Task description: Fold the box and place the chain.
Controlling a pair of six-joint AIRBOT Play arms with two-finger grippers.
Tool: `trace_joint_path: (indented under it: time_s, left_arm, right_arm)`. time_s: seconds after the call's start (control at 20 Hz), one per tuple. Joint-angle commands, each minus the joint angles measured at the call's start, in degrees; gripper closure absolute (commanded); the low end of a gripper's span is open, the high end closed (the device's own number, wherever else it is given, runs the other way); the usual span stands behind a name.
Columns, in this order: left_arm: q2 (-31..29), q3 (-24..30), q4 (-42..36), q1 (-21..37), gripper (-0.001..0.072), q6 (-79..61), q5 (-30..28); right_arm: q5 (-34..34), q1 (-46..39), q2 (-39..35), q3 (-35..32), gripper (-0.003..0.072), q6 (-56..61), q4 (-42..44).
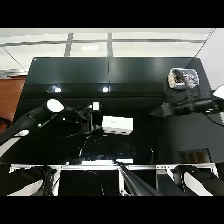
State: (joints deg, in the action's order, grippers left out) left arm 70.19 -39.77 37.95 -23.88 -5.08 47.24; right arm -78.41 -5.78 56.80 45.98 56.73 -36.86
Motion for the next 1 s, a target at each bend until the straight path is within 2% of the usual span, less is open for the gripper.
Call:
trace_joint_path:
  time_s: [0.0, 0.15, 0.3, 0.45, 0.6, 0.95]
  left_arm:
    - [-3.63, -2.71, 1.64, -1.25, -0.0007, 5.33, 4.22]
    - [-0.9, -8.33, 1.64, -7.15, -0.0007, 6.12, 3.41]
    - [7.08, -15.19, 1.66, -10.67, -0.0007, 11.17, 2.93]
    - [13.88, -19.56, 1.62, -12.0, -0.0008, 16.48, 3.08]
    - [16.59, -20.46, 1.7, -12.39, -0.0009, 17.44, 5.66]
    - [16.65, -20.48, 2.14, -12.39, -0.0009, 17.33, 8.9]
  right_arm:
    - [-0.39, -4.74, -3.06, 0.13, 0.0661, 2.05, -2.36]
    - [2.67, -4.63, -3.06, 0.13, 0.066, 2.89, -1.75]
    - [3.02, -4.63, -3.06, 0.13, 0.066, 2.86, -1.53]
    - [3.02, -4.66, -3.06, 0.13, 0.066, 2.86, -1.55]
    - [3.04, -4.66, -3.06, 0.13, 0.066, 2.86, -1.55]
    - [3.1, -4.63, -3.06, 0.13, 0.066, 2.86, -1.6]
